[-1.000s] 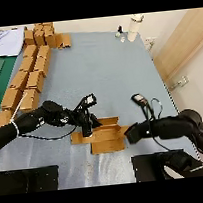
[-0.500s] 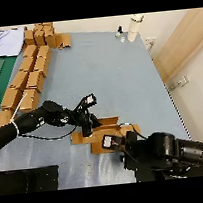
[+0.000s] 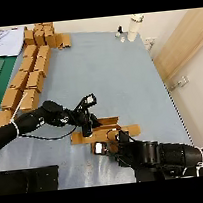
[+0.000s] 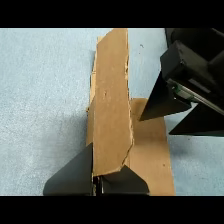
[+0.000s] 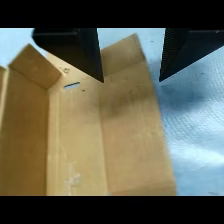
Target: Fold the box.
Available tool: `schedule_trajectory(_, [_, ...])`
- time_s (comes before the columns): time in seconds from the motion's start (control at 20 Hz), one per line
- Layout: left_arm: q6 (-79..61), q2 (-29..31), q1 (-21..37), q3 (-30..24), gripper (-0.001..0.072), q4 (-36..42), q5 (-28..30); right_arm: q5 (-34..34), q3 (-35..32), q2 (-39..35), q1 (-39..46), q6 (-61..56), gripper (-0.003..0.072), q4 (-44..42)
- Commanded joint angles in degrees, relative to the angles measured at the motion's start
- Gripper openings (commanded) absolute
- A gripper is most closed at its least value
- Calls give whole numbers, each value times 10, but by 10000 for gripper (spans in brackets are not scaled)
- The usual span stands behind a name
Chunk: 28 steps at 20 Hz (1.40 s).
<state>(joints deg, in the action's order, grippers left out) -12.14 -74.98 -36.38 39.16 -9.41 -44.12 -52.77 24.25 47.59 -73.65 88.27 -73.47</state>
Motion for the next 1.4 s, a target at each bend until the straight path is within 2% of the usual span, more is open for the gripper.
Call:
schedule_trajectory(0.0, [0, 0, 0, 0, 13, 0, 0, 12, 0, 10, -3, -64, 515, 70])
schedule_trajectory(0.3, [0, 0, 0, 0, 14, 0, 0, 2, 5, 5, -3, -90, 515, 81])
schedule_trajectory(0.45, [0, 0, 0, 0, 13, 0, 0, -14, 12, -22, -3, -112, 516, 80])
schedule_trajectory(0.75, [0, 0, 0, 0, 13, 0, 0, -13, 12, -55, -3, -229, 523, 75])
schedule_trajectory(0.8, [0, 0, 0, 0, 13, 0, 0, -17, 12, -54, -3, -238, 608, 75])
schedule_trajectory(1.0, [0, 0, 0, 0, 13, 0, 0, -43, 12, -50, -2, -238, 608, 94])
schedule_trajectory(1.2, [0, 0, 0, 0, 14, 0, 0, -29, 12, -50, -2, -238, 612, 110])
schedule_trajectory(1.25, [0, 0, 0, 0, 13, 0, 0, -30, 12, -51, -2, -237, 712, 111])
schedule_trajectory(1.35, [0, 0, 0, 0, 13, 0, 0, -34, 12, -52, -2, -233, 713, 102])
